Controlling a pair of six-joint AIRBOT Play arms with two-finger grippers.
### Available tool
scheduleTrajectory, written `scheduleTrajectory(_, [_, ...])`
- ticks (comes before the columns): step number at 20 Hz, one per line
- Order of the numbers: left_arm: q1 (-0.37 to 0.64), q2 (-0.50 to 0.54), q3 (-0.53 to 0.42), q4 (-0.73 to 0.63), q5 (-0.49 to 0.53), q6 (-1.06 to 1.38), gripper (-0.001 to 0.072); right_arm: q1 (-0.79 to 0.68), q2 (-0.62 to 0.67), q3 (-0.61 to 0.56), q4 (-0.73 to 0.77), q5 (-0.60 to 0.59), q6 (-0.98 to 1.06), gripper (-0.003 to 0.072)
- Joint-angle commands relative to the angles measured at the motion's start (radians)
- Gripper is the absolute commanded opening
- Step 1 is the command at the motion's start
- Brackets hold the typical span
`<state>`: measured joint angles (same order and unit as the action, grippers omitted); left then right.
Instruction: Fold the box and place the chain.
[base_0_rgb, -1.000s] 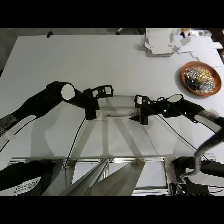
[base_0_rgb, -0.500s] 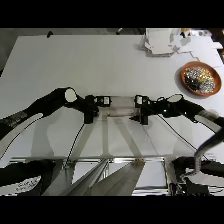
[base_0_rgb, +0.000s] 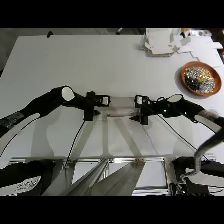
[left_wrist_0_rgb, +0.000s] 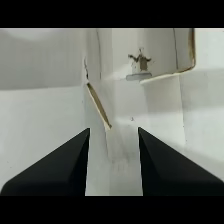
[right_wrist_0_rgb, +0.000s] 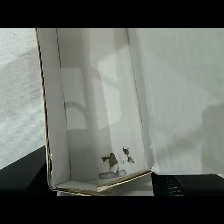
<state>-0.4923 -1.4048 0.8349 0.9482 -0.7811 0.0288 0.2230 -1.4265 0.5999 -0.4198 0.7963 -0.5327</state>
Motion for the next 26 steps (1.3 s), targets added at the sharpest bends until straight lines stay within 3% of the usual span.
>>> scheduleTrajectory(1, [0.002,-0.002,0.0,-0.062,-0.018,0.088,0.0342,0.0,0.0,0.0,0.0,0.0,0.0,0.0453])
scheduleTrajectory(3, [-0.001,-0.012,0.0,-0.067,-0.048,0.088,0.0333,0.0,0.0,0.0,0.0,0.0,0.0,0.0453])
scheduleTrajectory(5, [-0.002,-0.014,0.0,-0.082,-0.079,0.088,0.025,0.0,0.0,0.0,0.0,0.0,0.0,0.0453])
scheduleTrajectory(10, [-0.005,-0.014,0.0,-0.171,-0.083,0.106,0.0244,-0.001,0.0,0.0,0.0,0.0,0.0,0.0453])
scheduleTrajectory(18, [-0.027,-0.024,0.0,-0.238,-0.011,0.106,0.0244,0.0,0.0,0.0,0.0,0.0,0.0,0.0453])
scheduleTrajectory(19, [-0.027,-0.027,0.0,-0.246,-0.009,0.106,0.0234,0.0,0.0,0.0,0.0,0.0,0.0,0.0453])
scheduleTrajectory(20, [-0.027,-0.027,0.0,-0.254,-0.007,0.106,0.0158,0.0,0.0,0.0,0.0,0.0,0.0,0.0453])
scheduleTrajectory(21, [-0.027,-0.027,0.0,-0.259,-0.007,0.106,0.0133,0.0,0.0,0.0,0.0,0.0,0.0,0.0453])
scheduleTrajectory(26, [-0.054,-0.032,0.0,-0.31,0.004,0.106,0.0131,-0.001,0.0,0.0,0.0,0.0,0.0,0.0453])
